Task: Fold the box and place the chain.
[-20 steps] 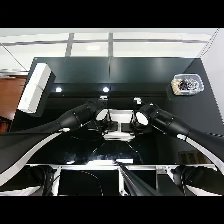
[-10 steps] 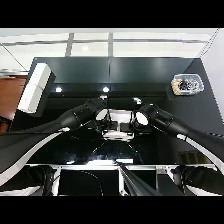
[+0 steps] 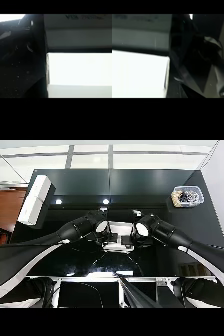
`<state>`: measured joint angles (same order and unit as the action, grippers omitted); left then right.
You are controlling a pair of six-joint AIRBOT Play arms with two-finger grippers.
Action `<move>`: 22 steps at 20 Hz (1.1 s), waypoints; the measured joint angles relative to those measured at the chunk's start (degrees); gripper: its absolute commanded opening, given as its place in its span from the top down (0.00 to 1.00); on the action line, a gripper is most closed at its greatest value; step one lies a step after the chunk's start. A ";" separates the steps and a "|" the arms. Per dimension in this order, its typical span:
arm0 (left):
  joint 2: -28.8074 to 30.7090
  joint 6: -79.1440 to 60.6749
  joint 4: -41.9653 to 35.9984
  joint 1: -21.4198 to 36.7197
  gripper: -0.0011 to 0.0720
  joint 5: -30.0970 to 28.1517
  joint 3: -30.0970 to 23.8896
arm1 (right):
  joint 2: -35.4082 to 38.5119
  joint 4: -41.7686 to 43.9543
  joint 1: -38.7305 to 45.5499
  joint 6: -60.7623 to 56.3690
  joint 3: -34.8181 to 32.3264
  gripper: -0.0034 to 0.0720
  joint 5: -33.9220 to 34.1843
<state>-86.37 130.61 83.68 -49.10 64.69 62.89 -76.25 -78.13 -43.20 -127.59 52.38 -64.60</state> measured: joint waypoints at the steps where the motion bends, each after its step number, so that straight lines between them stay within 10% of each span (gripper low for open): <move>1: 0.00 0.00 0.00 0.00 0.95 0.00 0.00 | 0.70 0.02 0.02 1.29 0.15 0.36 -0.98; 8: 0.02 0.04 0.00 0.00 0.95 0.13 0.02 | 15.30 -5.33 1.95 9.51 0.63 0.36 -5.44; 13: 0.00 0.04 -0.02 0.00 0.95 0.11 0.02 | 23.10 -30.67 10.34 11.30 0.13 0.36 -3.89; 17: 0.00 0.04 0.00 0.00 0.95 0.04 0.02 | 19.19 -41.13 26.82 9.09 0.46 0.36 9.07; 18: 0.00 0.04 0.00 0.00 0.95 0.04 0.00 | 16.76 -41.53 30.91 7.67 1.55 0.05 11.47; 22: 0.00 0.04 -0.02 0.00 0.95 0.07 0.00 | 2.43 -28.96 44.65 11.65 12.63 0.03 16.79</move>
<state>-86.37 130.65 83.66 -49.10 64.75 62.89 -73.82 -107.09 1.45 -115.94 65.01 -47.81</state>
